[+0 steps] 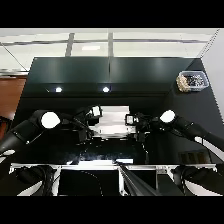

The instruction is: Fold the box and place the chain.

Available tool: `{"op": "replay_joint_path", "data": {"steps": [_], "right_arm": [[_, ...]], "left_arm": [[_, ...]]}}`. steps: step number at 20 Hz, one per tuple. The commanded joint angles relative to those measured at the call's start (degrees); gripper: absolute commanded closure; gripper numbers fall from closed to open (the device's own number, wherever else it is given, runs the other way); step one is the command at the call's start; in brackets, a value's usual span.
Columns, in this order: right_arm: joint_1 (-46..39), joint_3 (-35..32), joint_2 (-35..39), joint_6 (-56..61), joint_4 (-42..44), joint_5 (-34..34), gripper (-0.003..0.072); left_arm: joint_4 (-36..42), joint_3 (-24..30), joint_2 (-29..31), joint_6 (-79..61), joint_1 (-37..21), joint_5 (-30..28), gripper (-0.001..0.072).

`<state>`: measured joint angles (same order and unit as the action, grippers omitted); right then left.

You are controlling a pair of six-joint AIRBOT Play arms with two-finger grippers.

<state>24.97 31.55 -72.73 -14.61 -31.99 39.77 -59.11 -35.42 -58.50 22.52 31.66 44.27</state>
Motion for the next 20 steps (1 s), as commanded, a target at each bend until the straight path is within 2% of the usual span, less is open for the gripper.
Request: {"op": "replay_joint_path", "data": {"steps": [1,6,9,13,14,20], "right_arm": [[0.0,0.0,0.0,0.0,0.0,0.0,0.0504],[0.0,0.0,0.0,0.0,0.0,0.0,0.0503],[0.0,0.0,0.0,0.0,0.0,0.0,0.0503],[0.0,0.0,0.0,0.0,0.0,0.0,0.0504],[0.0,0.0,0.0,0.0,0.0,0.0,0.0503],[0.0,0.0,0.0,0.0,0.0,0.0,0.0503]], "left_arm": [[-2.5,0.2,-2.0,-7.1,0.0,1.6,0.002],[-1.8,0.2,-2.6,-7.1,0.0,2.1,0.002],[2.6,0.2,-4.8,-7.1,0.9,0.7,0.0032],[1.9,0.2,-7.6,-7.1,3.6,-1.6,0.0374],[1.7,0.2,-7.5,-7.1,3.7,-2.3,0.0435],[2.0,0.2,-7.5,-6.8,3.7,-3.2,0.0445]]}}
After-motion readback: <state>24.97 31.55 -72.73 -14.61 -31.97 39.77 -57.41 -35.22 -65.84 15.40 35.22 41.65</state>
